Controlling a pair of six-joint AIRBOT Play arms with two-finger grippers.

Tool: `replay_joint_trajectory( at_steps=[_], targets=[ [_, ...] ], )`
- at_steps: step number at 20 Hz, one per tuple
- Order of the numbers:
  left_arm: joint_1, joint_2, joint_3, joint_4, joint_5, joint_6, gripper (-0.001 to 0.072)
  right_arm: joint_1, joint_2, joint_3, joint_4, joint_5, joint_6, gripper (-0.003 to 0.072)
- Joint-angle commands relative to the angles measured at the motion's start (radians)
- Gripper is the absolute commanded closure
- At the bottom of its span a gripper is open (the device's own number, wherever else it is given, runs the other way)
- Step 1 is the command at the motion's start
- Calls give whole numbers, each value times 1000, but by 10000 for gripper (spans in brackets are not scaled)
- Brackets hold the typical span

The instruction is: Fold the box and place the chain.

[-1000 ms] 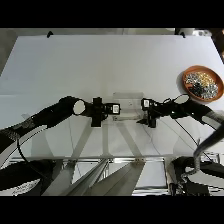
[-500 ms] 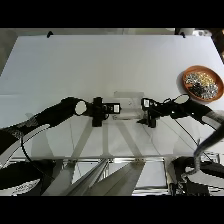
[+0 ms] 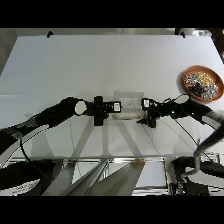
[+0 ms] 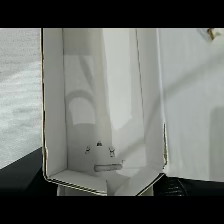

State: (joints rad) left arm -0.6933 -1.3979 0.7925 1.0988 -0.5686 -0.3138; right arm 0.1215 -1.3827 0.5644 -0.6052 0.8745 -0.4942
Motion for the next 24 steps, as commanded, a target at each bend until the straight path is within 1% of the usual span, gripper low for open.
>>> replay_joint_trajectory(
  at_steps=[1, 2, 13, 17, 19, 22, 24],
  targets=[
    [0, 12, 0, -18, -1, 0, 566, 0, 1, 1, 0, 1, 0, 280],
    [0, 17, 0, -17, 0, 0, 555, 0, 1, 1, 0, 1, -1, 280],
    [0, 24, 0, -18, -29, 0, 556, 0, 1, 1, 0, 1, -1, 280],
    [-1, 24, 0, -32, -65, 0, 556, 0, 1, 1, 0, 1, 0, 280],
    [-8, 23, 0, -32, -52, 5, 556, 0, 1, 1, 0, 1, -1, 280],
    [-26, 23, 0, -32, 7, 5, 555, 0, 1, 1, 0, 1, 0, 280],
    [-33, 23, 0, -33, 19, 5, 555, 0, 1, 1, 0, 1, -1, 280]
  ],
)
